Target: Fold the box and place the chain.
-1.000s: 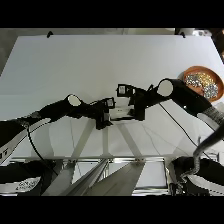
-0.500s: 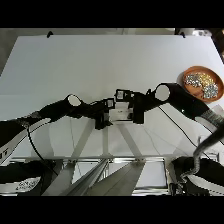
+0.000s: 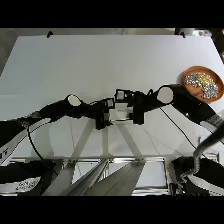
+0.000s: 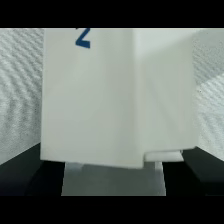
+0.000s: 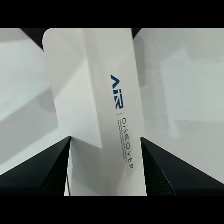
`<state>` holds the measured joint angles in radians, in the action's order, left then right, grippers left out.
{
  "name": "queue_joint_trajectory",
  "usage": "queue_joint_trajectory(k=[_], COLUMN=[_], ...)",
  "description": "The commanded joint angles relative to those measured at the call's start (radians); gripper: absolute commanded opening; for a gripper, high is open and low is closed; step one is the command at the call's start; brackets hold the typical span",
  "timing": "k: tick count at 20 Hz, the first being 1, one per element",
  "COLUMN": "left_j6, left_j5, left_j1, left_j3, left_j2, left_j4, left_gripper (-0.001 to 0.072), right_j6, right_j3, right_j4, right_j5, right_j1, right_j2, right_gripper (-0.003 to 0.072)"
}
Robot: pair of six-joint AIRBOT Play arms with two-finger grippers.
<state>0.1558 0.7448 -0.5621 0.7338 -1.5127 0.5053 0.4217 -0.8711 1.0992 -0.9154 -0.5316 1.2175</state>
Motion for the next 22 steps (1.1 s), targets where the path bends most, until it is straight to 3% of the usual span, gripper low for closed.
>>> queue_joint_trajectory(k=[1,6,13,18,22], left_j6=[0.001,0.001,0.001,0.001,0.001], left_j5=[0.0,0.0,0.0,0.0,0.0], left_j1=[0.0,0.0,0.0,0.0,0.0], left_j3=[0.0,0.0,0.0,0.0,0.0], left_j2=[0.0,0.001,0.001,0.001,0.001], left_j4=[0.0,0.0,0.0,0.0,0.0], left_gripper=[0.001,0.001,0.001,0.001,0.001], right_j6=[0.023,0.023,0.031,0.129,0.118], right_j3=[0.011,0.061,0.066,0.083,0.086], right_j4=[0.026,0.023,0.021,0.022,0.027], right_j5=[0.034,0.059,0.05,0.127,0.091], right_j1=[-0.001,-0.001,-0.001,-0.001,-0.001], right_j2=[-0.004,-0.004,-0.004,-0.004,-0.004], right_gripper=[0.0452,0.0406,0.0403,0.0403,0.0404])
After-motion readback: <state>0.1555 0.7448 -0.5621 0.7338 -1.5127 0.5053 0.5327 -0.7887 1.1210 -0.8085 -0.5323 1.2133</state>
